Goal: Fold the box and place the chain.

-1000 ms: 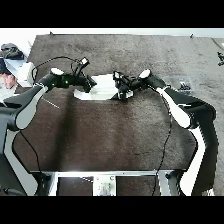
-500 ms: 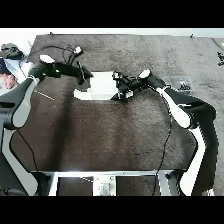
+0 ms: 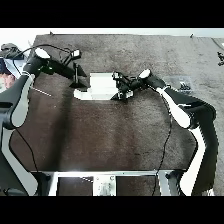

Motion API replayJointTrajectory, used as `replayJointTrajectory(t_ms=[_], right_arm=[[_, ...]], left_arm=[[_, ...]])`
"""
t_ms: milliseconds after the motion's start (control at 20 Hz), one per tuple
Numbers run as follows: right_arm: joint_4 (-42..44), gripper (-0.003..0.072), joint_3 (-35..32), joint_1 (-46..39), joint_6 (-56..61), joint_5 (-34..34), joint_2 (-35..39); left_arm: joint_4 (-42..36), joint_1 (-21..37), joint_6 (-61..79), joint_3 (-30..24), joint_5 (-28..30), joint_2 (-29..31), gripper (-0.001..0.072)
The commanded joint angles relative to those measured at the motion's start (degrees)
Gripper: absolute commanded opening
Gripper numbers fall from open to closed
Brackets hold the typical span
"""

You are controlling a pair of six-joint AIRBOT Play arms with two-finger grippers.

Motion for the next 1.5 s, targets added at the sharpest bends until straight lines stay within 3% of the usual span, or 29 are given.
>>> replayJointTrajectory(t_ms=[0,450,800,900,1450], right_arm=[[0.04,0.0274,0.02,0.00,0.02,0.00,0.00],[0.04,0.0274,0.02,0.00,0.02,0.04,0.00],[0.04,0.0274,0.02,-0.02,0.02,0.02,0.00],[0.04,0.0274,0.02,-0.02,0.04,0.02,0.00],[0.04,0.0274,0.02,-0.02,0.02,0.02,0.00]], left_arm=[[5.09,-1.22,0.52,-1.09,1.90,-0.44,0.0675],[6.05,-3.61,4.48,-8.22,4.39,-0.44,0.0674],[7.85,-4.48,4.35,-8.83,6.54,-0.44,0.0671],[7.80,-4.48,4.50,-8.83,7.06,-0.44,0.0527],[7.87,-5.77,4.50,-11.78,11.96,-0.44,0.0529]])
